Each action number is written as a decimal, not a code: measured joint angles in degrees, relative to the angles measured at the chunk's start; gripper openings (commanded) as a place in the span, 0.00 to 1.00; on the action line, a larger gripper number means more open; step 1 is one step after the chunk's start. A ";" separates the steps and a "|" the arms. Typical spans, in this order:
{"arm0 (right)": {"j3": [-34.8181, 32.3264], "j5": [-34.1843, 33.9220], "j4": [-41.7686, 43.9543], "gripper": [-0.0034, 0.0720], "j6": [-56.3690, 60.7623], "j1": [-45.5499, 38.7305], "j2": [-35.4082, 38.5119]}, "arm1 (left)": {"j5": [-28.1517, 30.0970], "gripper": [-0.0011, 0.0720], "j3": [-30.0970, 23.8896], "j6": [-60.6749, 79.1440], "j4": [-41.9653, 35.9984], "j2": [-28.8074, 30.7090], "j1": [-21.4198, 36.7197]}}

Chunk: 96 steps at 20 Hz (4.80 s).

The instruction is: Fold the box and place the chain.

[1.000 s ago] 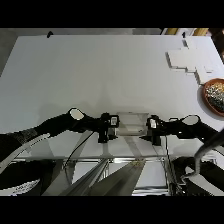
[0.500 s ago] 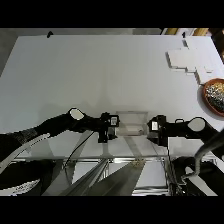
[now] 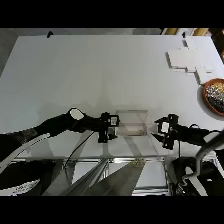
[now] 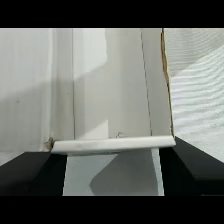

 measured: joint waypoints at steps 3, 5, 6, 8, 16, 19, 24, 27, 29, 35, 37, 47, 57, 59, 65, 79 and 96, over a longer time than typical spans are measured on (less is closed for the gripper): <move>0.00 0.31 11.32 0.42 -3.19 0.02 0.35 | 0.04 0.47 0.00 0.00 0.00 0.00 0.00; 0.00 0.31 16.20 0.69 -5.35 0.02 -0.61 | 0.07 0.47 0.00 0.02 0.00 0.00 0.00; 0.00 0.24 17.59 0.74 -6.32 0.02 -1.14 | 0.00 0.47 0.00 0.04 0.00 0.00 0.00; 0.02 0.22 18.45 0.75 -7.06 0.02 -1.84 | -0.04 0.47 0.02 0.04 0.02 0.00 0.00; 0.04 0.48 15.06 0.20 -1.46 0.02 -2.08 | -0.07 0.47 0.00 0.04 0.02 0.00 0.00; 0.04 1.66 16.72 0.18 -1.77 0.00 -5.05 | -0.07 0.47 0.00 0.04 0.02 0.00 0.00; 0.04 2.89 13.46 0.17 -1.99 0.00 -12.26 | -0.07 0.47 0.00 0.02 0.02 0.00 0.00; 0.04 3.54 10.40 0.17 -1.95 0.00 -14.12 | -0.11 0.47 0.00 0.04 0.02 0.00 0.00; -0.20 3.63 9.16 0.17 -1.92 0.00 -15.13 | -0.15 0.47 0.00 0.04 0.04 0.00 0.00; 0.83 3.82 8.94 0.19 -1.92 0.00 -16.00 | -0.13 0.47 0.00 0.02 0.02 0.00 0.00; 3.41 5.57 10.01 0.20 -1.90 0.00 -15.78 | -0.13 0.47 0.00 0.02 0.02 0.00 0.00; 12.57 1.46 22.25 0.07 -0.87 0.00 -28.06 | -0.09 0.47 0.00 0.02 0.00 0.00 0.00; 13.05 -6.47 18.84 0.07 3.82 0.00 -37.11 | -0.07 0.47 0.00 0.04 0.00 0.00 0.00; 13.05 -5.79 17.31 0.07 3.87 0.00 -33.42 | -0.07 0.47 0.00 0.04 0.00 0.00 0.00; 12.74 0.28 -1.25 0.48 -2.84 0.00 -20.09 | -0.07 0.47 0.00 0.02 0.00 0.00 0.00; 6.82 2.97 3.52 0.19 -18.14 0.00 -27.76 | -0.09 0.47 0.00 0.04 0.02 0.00 0.00; 6.67 2.51 7.34 0.43 -14.86 4.83 -31.47 | -0.31 0.47 0.00 0.04 0.07 0.00 -0.02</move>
